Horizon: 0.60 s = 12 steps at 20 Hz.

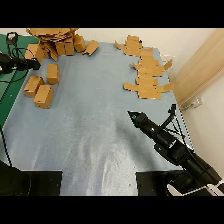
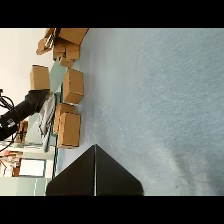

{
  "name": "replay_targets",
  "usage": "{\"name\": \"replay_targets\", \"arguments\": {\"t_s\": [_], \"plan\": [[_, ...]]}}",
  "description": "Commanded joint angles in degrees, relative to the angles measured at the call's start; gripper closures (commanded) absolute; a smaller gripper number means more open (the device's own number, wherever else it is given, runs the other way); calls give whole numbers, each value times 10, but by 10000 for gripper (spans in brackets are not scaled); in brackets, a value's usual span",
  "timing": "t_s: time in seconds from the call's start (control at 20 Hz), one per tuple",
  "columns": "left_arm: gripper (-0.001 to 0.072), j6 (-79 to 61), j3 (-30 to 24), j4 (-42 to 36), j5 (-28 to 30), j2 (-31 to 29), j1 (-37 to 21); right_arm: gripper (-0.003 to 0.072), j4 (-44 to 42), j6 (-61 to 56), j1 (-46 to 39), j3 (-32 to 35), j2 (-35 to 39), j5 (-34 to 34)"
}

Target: Fold the box.

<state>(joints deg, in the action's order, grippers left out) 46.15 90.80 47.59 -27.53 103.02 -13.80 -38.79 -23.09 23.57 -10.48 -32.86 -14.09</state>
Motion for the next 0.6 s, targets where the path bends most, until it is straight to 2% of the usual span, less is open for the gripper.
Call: {"name": "replay_targets", "arguments": {"t_s": [0.0, 0.05, 0.1, 0.15, 0.4, 0.55], "plan": [[345, 32, 16, 41, -28, 32, -1, 682, 0, 0, 0, 0, 0, 1], [326, 31, 16, 42, -33, 32, 1, 682, 0, 0, 0, 0, 0, 2], [60, 32, 16, 43, -32, 32, 1, 682, 0, 0, 0, 0, 0, 3], [11, 36, 16, 43, -32, 31, 1, 682, 0, 0, 0, 0, 0, 3], [11, 63, 16, 43, -50, 13, -4, 682, 0, 0, 0, 0, 0, 3], [11, 64, 16, 45, -80, -17, -16, 682, 0, 0, 1, 0, 0, 2]]}}
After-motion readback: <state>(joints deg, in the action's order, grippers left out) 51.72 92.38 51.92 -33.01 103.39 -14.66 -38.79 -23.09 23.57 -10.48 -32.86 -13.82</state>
